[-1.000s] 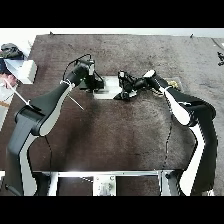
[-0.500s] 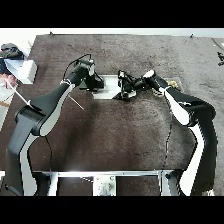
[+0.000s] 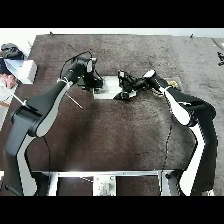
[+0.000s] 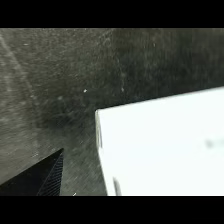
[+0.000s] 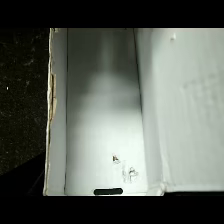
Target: Fold the box and place the chain.
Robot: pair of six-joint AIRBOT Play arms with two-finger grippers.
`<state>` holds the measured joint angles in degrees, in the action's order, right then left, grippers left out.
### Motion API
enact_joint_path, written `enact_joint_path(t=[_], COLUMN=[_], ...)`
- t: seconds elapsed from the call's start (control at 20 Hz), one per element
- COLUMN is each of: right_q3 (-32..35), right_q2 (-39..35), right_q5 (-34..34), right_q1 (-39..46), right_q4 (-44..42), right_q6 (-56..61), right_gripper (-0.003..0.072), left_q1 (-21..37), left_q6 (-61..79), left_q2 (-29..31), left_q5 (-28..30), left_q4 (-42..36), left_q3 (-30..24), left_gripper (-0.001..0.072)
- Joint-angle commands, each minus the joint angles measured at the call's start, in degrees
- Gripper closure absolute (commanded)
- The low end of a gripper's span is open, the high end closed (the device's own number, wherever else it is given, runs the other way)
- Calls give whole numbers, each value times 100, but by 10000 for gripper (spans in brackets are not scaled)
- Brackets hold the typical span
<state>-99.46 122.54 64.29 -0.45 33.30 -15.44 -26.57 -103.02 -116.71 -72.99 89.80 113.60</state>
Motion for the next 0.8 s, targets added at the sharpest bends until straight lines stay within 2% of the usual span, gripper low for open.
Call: enact_joint_path(t=[0.0, 0.3, 0.4, 0.45, 0.55, 0.75], right_q3=[0, 0, 0, 0, 0, 0], right_q2=[-4, -4, -4, -4, -4, -4], right_q5=[-4, -4, -4, -4, -4, -4], right_q1=[-4, -4, -4, -4, -4, -4], right_q4=[-7, -7, -7, -7, -7, -7], right_q6=[2, 2, 2, 2, 2, 2], right_gripper=[329, 329, 328, 329, 329, 329], left_q1=[2, 33, 160, 258, 566, 1440], left_q6=[726, 1388, 1445, 1517, 1974, 3877], left_q2=[306, 990, 1224, 1401, 1731, 1937], left_q5=[-199, -299, -44, 219, 667, 1178], left_q4=[20, 24, -98, -232, -881, -3279], left_q3=[48, 35, -55, -212, -619, -1609], left_gripper=[277, 279, 363, 365, 363, 343])
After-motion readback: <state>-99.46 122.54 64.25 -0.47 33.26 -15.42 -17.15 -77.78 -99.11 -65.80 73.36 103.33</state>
